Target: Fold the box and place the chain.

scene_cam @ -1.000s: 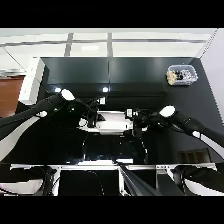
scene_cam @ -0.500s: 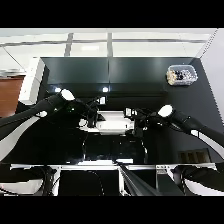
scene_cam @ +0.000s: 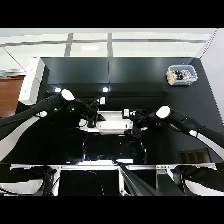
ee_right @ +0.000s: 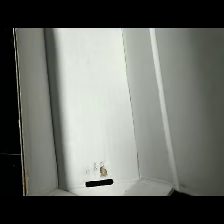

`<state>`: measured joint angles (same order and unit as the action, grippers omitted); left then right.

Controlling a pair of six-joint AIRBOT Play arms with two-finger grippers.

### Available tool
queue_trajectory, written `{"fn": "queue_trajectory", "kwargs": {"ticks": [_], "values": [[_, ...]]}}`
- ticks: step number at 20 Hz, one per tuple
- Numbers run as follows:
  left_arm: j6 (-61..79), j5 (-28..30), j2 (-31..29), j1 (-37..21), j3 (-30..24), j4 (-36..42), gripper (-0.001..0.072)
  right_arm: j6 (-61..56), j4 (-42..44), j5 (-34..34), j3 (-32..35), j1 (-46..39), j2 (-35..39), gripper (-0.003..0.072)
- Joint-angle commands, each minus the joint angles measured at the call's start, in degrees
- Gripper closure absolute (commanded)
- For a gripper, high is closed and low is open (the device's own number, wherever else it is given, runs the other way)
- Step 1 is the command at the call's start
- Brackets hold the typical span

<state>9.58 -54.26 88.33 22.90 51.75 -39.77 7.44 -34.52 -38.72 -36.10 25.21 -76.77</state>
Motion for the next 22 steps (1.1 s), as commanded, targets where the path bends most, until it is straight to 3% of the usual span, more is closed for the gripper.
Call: {"fn": "queue_trajectory", "kwargs": {"ticks": [1, 3, 5, 14, 15, 16, 18, 20, 21, 22], "values": [[0.02, 0.0, 0.02, 0.02, 0.02, -0.02, 0.0682, -0.35, -0.7, 0.13, -0.02, 0.15, -0.04, 0.0004], [0.02, 0.0, 0.02, 0.02, 0.02, -0.02, 0.0683, -0.37, -0.72, 0.13, -0.02, 0.15, -0.04, 0.0006], [0.02, 0.0, 0.02, 0.02, 0.02, -0.02, 0.0683, -0.37, -1.05, 0.04, -0.02, 0.17, -0.04, 0.0201], [-1.07, -0.09, 0.0, -0.24, 0.02, -0.07, 0.0679, -0.39, -0.96, 0.0, -0.02, 0.2, -0.04, 0.0202], [-1.07, -0.28, 0.0, -0.39, 0.13, -0.11, 0.0641, -0.39, -0.96, 0.0, -0.02, 0.2, -0.04, 0.0202], [-1.07, -1.05, -0.07, -0.48, 0.39, -0.09, 0.0491, -0.39, -0.94, 0.0, -0.02, 0.2, -0.04, 0.0202], [-1.79, -2.64, -1.01, -0.5, 1.07, -0.81, 0.0282, -0.39, -0.92, 0.02, -0.02, 0.17, -0.04, 0.0207], [-8.52, -2.84, -3.78, -0.55, 1.77, -4.33, 0.0222, -0.37, -0.96, -0.02, -0.02, 0.2, -0.04, 0.0608], [-12.33, -2.82, -5.62, -0.72, 2.14, -7.3, 0.0135, -0.37, -0.96, -0.02, -0.02, 0.17, -0.04, 0.0615], [-15.8, -2.95, -7.45, -1.14, 2.38, -10.1, 0.0102, -0.37, -0.96, -0.02, -0.02, 0.17, -0.04, 0.0615]]}}
